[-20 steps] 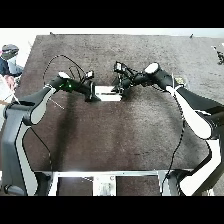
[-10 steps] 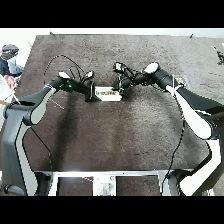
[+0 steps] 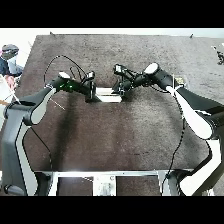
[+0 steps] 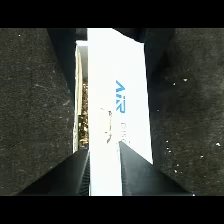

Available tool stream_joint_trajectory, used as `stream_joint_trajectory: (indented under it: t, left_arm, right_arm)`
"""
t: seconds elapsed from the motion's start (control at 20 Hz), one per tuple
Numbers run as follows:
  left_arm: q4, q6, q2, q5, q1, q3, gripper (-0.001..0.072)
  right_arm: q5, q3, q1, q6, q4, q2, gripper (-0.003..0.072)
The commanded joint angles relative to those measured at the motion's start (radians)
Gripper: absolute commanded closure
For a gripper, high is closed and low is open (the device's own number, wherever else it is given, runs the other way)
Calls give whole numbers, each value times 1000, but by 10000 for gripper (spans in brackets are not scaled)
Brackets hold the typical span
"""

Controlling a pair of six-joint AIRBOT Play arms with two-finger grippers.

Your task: Fold the box and place the chain.

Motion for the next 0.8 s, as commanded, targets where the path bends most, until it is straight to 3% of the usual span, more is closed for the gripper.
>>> stream_joint_trajectory:
  t: [0.0,0.05,0.45,0.55,0.6,0.65,0.75]
  left_arm:
    - [-1,-2,1,6,1,0,240]
    - [-1,-2,1,6,1,1,241]
    - [-1,-2,1,6,1,0,240]
    - [-1,-2,1,6,1,0,240]
    - [-1,-2,1,6,1,0,241]
    - [-1,-2,1,6,1,0,241]
    - [-1,-2,1,6,1,0,241]
  right_arm:
    - [13,-13,0,7,-14,-2,429]
    - [12,-13,0,7,-14,-3,396]
    - [12,-13,0,6,-8,-7,394]
    - [13,-12,-10,6,51,-6,394]
    - [14,-12,-18,6,98,-5,363]
    - [22,-12,-25,5,135,-5,247]
    - [40,-12,-37,5,171,-5,248]
